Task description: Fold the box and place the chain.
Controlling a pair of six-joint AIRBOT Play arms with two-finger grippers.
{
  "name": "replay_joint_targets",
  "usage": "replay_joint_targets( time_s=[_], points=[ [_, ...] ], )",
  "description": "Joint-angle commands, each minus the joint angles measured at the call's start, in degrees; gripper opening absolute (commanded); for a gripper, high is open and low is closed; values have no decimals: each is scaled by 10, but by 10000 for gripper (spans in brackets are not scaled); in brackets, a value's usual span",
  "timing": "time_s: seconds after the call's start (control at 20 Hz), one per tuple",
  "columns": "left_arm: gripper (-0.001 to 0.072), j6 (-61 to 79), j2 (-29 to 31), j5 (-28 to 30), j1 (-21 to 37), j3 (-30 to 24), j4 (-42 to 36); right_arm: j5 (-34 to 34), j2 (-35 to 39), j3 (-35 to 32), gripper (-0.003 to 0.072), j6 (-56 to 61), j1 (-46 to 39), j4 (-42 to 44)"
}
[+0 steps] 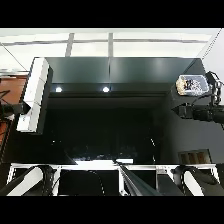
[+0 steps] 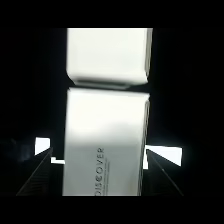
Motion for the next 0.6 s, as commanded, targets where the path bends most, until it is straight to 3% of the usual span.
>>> replay_joint_targets(
  time_s=[0.0, 0.15, 0.2, 0.25, 0.3, 0.45, 0.55],
  points=[
    [713, 0, 15, -4, 0, 55, -31, 14, 0, 0, 15, 1, 0, -2],
    [703, 0, 29, -21, -19, 130, -133, 15, 0, 1, 14, 1, 0, 1],
    [565, 0, 31, -33, -38, 153, -170, 23, 0, 2, 15, 0, 0, 2],
    [255, 0, 34, -56, -58, 171, -194, 38, 1, 3, 14, -5, 0, 4],
    [30, 4, 39, -78, -87, 181, -202, 50, 6, 4, 14, -19, 0, 5],
    [22, 4, 73, -89, -202, 153, -181, -1, 45, 1, 13, -40, 18, -13],
    [21, -45, 116, -7, -307, 87, -104, -87, 63, -2, 14, -41, 36, -14]
  ],
)
